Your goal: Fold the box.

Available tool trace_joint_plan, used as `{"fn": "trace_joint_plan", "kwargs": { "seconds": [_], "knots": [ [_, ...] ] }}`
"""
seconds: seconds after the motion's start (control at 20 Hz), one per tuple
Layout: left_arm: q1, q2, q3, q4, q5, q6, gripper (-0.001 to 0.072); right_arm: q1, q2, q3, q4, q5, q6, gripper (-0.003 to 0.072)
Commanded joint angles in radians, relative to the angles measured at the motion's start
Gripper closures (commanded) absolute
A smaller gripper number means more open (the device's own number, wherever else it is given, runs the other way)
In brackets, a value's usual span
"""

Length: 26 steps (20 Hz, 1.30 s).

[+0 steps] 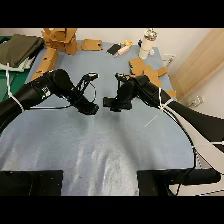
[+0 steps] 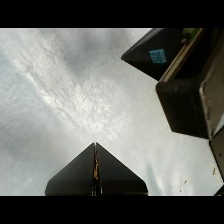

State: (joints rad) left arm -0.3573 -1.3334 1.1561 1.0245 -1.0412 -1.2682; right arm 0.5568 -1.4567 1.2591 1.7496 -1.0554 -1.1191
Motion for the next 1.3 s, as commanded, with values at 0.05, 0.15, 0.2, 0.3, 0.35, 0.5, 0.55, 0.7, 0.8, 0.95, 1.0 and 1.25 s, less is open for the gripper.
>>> {"fn": "trace_joint_plan", "kwargs": {
  "seconds": [0.05, 0.15, 0.2, 0.3, 0.35, 0.5, 0.55, 0.7, 0.8, 0.95, 1.0, 1.25],
  "knots": [
    [-0.001, -0.001, 0.0, -0.006, 0.117, 0.003, 0.0698, 0.002, -0.001, 0.001, -0.002, 0.023, 0.021, 0.0682],
    [-0.001, 0.0, 0.0, -0.014, 0.148, -0.008, 0.0698, -0.009, -0.001, 0.005, -0.023, 0.098, 0.016, 0.0682],
    [-0.001, -0.001, 0.0, -0.028, 0.163, -0.008, 0.0698, -0.032, -0.002, 0.024, -0.061, 0.105, 0.001, 0.0682],
    [-0.001, -0.001, 0.0, -0.045, 0.18, -0.008, 0.0698, -0.145, -0.002, 0.099, -0.154, 0.018, -0.055, 0.0683],
    [-0.001, -0.001, 0.0, -0.045, 0.182, -0.007, 0.0698, -0.232, -0.003, 0.145, -0.188, -0.06, -0.109, 0.0681],
    [-0.001, -0.001, 0.0, -0.045, 0.185, -0.007, 0.0528, -0.557, -0.003, 0.249, -0.274, -0.15, -0.224, 0.0261],
    [-0.001, -0.001, 0.0, -0.045, 0.185, -0.008, 0.0148, -0.67, -0.003, 0.261, -0.263, -0.117, -0.257, 0.0261],
    [-0.001, -0.001, 0.0, -0.045, 0.185, -0.036, 0.0055, -1.003, -0.075, 0.262, 0.0, -0.017, -0.469, 0.0261],
    [0.0, -0.001, 0.0, -0.045, 0.186, -0.059, 0.0054, -1.157, -0.169, 0.263, 0.345, -0.014, -0.692, 0.0261],
    [0.003, -0.001, 0.0, -0.045, 0.185, -0.114, 0.0054, -1.251, -0.283, 0.278, 0.532, 0.033, -0.842, 0.0261],
    [0.003, -0.001, 0.0, -0.044, 0.185, -0.126, 0.0054, -1.258, -0.319, 0.29, 0.533, 0.036, -0.864, 0.0261],
    [0.003, -0.001, 0.0, -0.045, 0.185, -0.171, 0.0054, -1.205, -0.433, 0.351, 0.542, 0.026, -0.992, 0.0261]
  ]
}}
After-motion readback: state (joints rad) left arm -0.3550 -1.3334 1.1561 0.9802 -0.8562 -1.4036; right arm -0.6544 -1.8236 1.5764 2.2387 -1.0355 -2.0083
